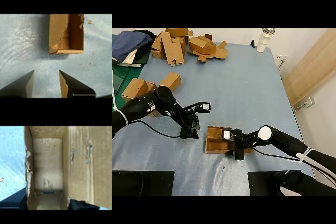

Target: Fold the box.

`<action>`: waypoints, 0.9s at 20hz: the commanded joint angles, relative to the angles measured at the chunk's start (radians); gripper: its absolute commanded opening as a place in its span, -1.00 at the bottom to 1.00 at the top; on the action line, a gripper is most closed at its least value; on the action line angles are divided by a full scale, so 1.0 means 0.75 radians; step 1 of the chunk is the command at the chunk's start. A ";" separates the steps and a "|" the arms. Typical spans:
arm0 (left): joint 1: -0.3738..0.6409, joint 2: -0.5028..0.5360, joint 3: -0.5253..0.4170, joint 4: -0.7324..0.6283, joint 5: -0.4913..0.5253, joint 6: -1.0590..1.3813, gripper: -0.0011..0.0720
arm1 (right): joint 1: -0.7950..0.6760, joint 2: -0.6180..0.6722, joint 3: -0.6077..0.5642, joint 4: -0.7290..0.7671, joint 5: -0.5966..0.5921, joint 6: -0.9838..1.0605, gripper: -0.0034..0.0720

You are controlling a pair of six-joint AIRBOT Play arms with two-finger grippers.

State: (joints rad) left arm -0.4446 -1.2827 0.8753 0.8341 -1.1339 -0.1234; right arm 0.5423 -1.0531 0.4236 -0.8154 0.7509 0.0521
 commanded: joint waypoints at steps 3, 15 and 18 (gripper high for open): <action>-0.033 0.007 -0.008 0.120 -0.036 -0.165 0.37 | -0.001 0.000 0.001 0.000 0.000 0.000 0.36; 0.002 0.162 -0.498 -0.491 0.311 0.387 0.37 | -0.001 0.000 0.001 0.000 0.000 0.000 0.36; -0.006 0.162 -0.492 -0.516 0.319 0.388 0.37 | 0.000 0.000 0.001 0.000 0.001 0.000 0.36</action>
